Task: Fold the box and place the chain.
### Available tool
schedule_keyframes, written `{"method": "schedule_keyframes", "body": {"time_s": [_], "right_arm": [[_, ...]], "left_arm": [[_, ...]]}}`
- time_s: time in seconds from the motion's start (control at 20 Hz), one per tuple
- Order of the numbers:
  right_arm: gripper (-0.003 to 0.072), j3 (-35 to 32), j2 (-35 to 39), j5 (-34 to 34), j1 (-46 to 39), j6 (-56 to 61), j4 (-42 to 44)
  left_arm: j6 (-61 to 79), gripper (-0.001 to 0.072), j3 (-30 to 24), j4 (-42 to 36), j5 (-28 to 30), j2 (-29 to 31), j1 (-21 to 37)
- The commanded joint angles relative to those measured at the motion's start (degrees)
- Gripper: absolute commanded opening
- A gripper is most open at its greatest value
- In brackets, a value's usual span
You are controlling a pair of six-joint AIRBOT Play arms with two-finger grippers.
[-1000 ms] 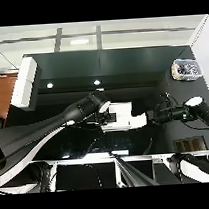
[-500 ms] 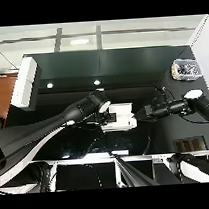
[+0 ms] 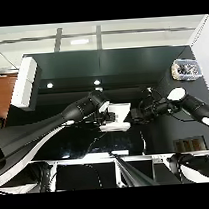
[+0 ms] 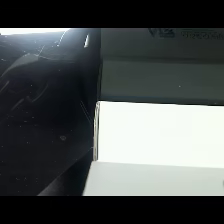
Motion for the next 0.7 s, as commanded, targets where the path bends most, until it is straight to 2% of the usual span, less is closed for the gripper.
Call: {"method": "schedule_keyframes", "body": {"time_s": [0.0, 0.15, 0.2, 0.4, 0.55, 0.65], "right_arm": [[0.0485, 3.72, -0.04, -4.85, 6.71, 13.18, -13.55], [0.0485, 5.88, -0.04, -5.35, 10.34, 19.91, -21.31], [0.0418, 6.51, -0.04, -5.42, 11.32, 22.62, -24.13], [0.0417, 10.14, -0.48, -4.57, 16.22, 32.92, -35.28], [0.0416, 12.55, -2.34, -0.33, 20.33, 43.08, -45.9], [0.0416, 12.79, -3.28, 0.5, 22.56, 47.84, -48.43]], "left_arm": [[-0.09, 0.0033, 0.02, -0.37, 0.57, 0.0, 0.0], [-0.09, 0.0033, 0.02, -0.35, 0.57, 0.0, 0.0], [-0.09, 0.0034, 0.02, -0.35, 0.57, 0.0, 0.0], [-0.09, 0.0034, 0.02, -0.35, 0.61, 0.0, 0.0], [-0.09, 0.0033, 0.02, -0.35, 0.61, 0.0, 0.0], [-0.09, 0.0034, 0.02, -0.33, 0.61, 0.0, 0.0]]}}
